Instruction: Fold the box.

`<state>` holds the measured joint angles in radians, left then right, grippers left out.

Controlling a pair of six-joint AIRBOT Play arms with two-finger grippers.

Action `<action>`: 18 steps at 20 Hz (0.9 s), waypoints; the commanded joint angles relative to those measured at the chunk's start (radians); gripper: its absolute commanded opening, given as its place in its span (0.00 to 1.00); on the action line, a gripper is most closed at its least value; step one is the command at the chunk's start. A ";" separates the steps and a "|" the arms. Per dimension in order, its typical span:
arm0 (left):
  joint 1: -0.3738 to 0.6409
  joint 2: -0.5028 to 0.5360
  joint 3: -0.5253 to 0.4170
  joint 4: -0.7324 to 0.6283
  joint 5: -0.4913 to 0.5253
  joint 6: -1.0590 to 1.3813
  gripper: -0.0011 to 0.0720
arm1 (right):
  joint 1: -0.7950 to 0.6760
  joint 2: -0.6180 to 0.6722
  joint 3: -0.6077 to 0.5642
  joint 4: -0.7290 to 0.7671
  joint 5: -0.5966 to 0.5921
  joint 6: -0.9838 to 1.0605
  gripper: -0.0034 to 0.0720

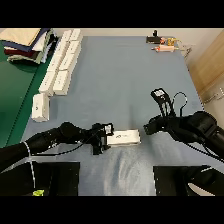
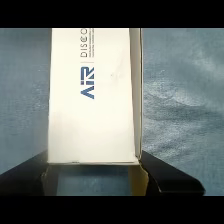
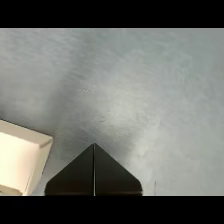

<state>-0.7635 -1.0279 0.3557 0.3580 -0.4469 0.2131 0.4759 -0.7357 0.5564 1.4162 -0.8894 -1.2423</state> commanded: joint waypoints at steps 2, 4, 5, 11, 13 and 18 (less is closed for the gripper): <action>0.060 0.077 0.005 0.005 0.079 -0.145 0.60 | -0.016 -0.061 0.007 -0.032 -0.027 0.147 0.05; 0.144 0.141 0.005 0.064 0.082 -0.217 0.60 | -0.016 -0.065 0.007 -0.033 -0.025 0.164 0.05; 0.200 0.171 0.005 0.118 0.085 -0.281 0.60 | -0.016 -0.065 0.007 -0.033 -0.024 0.172 0.05; 0.654 0.238 0.005 0.595 0.001 -0.894 0.60 | -0.016 -0.065 0.007 -0.033 0.006 0.172 0.05; 0.800 0.236 0.005 0.678 -0.080 -0.986 0.60 | -0.016 -0.065 0.007 -0.033 0.019 0.171 0.05; 1.004 0.219 0.005 0.682 -0.032 -1.023 0.60 | -0.016 -0.070 0.007 -0.032 0.064 0.171 0.05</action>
<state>0.1234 -0.8001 0.3595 0.9886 -0.4931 -0.7273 0.4606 -0.8040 0.5629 1.3834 -0.8516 -1.0725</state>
